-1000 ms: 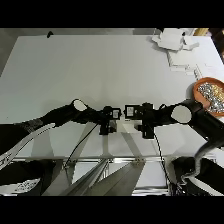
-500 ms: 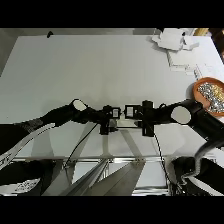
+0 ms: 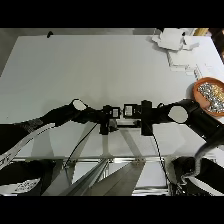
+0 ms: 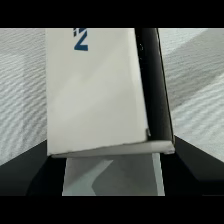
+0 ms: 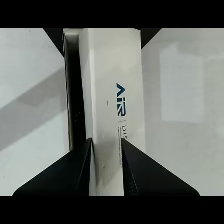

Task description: Fold the box and place the chain.

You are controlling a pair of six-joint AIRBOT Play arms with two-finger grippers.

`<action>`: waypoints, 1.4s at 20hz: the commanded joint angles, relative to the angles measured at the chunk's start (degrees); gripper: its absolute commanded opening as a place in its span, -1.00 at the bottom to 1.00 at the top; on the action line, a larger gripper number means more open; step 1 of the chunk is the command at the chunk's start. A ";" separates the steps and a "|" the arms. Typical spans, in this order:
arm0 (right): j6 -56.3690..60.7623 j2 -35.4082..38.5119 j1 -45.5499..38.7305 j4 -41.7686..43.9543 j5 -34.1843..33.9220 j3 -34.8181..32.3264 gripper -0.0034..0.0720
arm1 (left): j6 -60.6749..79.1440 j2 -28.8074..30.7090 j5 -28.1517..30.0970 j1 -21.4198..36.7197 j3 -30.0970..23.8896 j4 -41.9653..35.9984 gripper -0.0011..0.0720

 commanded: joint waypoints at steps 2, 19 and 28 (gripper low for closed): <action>0.04 -0.50 0.04 0.72 -0.52 -0.02 -0.45 | 0.07 0.02 -0.20 -0.02 -0.02 0.09 -0.28; 0.02 -0.48 0.04 3.93 -1.01 -3.32 -0.27 | 0.07 0.02 -0.20 -0.02 -0.02 0.09 -0.28; 0.02 2.54 0.02 10.23 1.46 -3.32 -0.27 | 0.07 0.02 -0.20 -0.02 -0.02 0.09 -0.28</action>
